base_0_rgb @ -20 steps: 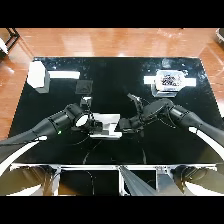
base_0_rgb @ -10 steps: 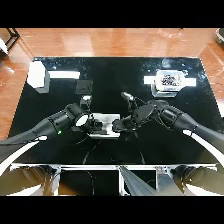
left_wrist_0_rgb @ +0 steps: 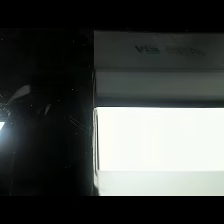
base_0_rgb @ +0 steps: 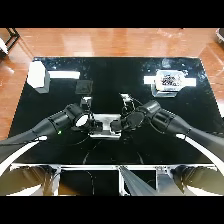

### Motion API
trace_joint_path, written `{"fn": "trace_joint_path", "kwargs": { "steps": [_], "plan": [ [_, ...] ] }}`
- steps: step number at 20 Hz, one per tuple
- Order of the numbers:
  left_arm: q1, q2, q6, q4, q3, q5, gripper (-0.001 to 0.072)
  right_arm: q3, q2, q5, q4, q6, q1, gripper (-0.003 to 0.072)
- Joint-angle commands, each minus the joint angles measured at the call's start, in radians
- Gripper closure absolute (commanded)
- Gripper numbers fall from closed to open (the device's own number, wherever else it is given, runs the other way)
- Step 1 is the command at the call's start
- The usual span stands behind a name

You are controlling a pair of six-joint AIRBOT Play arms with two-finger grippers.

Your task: Fold the box and place the chain.

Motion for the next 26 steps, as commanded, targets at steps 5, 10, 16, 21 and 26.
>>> {"fn": "trace_joint_path", "kwargs": {
  "steps": [5,10,16,21,26],
  "plan": [
    [0.0,0.0,0.0,0.001,0.001,0.0,0.0692,0.123,-0.087,-0.117,-0.161,0.241,0.072,0.0282],
    [0.0,0.0,0.0,0.001,0.001,0.008,0.0691,0.14,-0.091,-0.156,-0.213,0.364,0.079,0.032],
    [0.0,0.0,0.0,0.001,0.001,0.008,0.0691,0.154,-0.136,-0.164,-0.214,0.4,0.092,0.0322],
    [0.0,0.0,0.003,0.002,0.001,0.008,0.0692,0.191,-0.168,-0.18,-0.227,0.409,0.092,0.0389],
    [0.0,0.0,0.003,0.002,0.001,0.008,0.0692,0.191,-0.169,-0.18,-0.245,0.409,0.092,0.0389]
  ]
}}
